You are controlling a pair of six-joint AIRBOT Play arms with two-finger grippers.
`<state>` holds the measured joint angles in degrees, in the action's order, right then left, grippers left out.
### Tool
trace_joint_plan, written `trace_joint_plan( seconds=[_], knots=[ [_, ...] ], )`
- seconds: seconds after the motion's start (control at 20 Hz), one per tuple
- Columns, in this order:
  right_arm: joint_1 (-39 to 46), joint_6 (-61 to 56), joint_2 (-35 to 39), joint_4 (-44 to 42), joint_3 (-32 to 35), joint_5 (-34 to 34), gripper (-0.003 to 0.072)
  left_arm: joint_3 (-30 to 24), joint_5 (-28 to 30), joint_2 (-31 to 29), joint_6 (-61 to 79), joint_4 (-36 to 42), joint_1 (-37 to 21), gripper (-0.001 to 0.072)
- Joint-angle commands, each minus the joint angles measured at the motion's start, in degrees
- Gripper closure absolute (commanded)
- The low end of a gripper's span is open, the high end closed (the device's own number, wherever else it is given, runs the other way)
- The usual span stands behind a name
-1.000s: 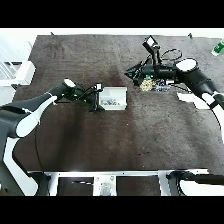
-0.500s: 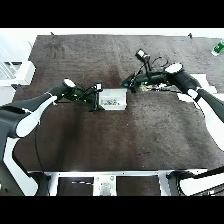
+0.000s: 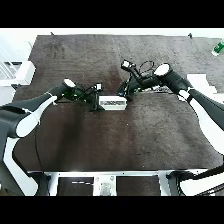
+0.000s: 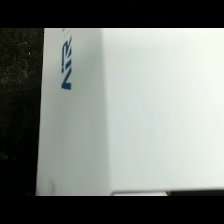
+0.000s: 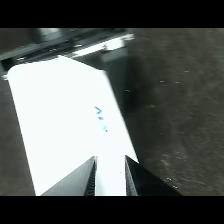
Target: Fold the box and place the chain.
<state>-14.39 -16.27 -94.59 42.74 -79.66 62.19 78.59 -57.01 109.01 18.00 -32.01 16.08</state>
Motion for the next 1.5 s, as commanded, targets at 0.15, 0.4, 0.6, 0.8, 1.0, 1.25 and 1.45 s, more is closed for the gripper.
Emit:
trace_joint_plan(
  seconds=[0.15,0.4,0.6,0.8,1.0,1.25,1.45],
  knots=[
    [-1.0,0.0,0.0,-0.4,-0.8,3.1,0.0451,0.0,0.0,0.0,0.0,0.0,0.0,0.024],
    [-1.2,0.7,-0.3,-0.7,-0.7,2.1,0.0416,0.0,0.0,0.0,0.0,0.0,0.0,0.0241],
    [-1.2,2.2,-1.0,-0.6,-0.7,1.9,0.0394,0.0,0.0,0.0,0.0,0.0,0.0,0.0241],
    [-1.2,2.4,-1.2,-0.4,-0.7,2.1,0.0272,0.0,0.1,0.0,0.0,0.0,0.0,0.0241],
    [-1.6,3.9,-1.2,1.4,-0.7,3.8,0.0275,0.0,0.0,0.0,0.0,0.0,0.0,0.0241],
    [-3.1,3.9,-2.6,3.7,-0.7,2.6,0.0275,0.0,0.0,0.0,0.0,0.0,0.0,0.0241],
    [-3.3,3.9,-2.6,5.0,-0.7,1.3,0.0275,0.0,0.0,0.0,0.0,0.0,0.0,0.0241]
  ],
)
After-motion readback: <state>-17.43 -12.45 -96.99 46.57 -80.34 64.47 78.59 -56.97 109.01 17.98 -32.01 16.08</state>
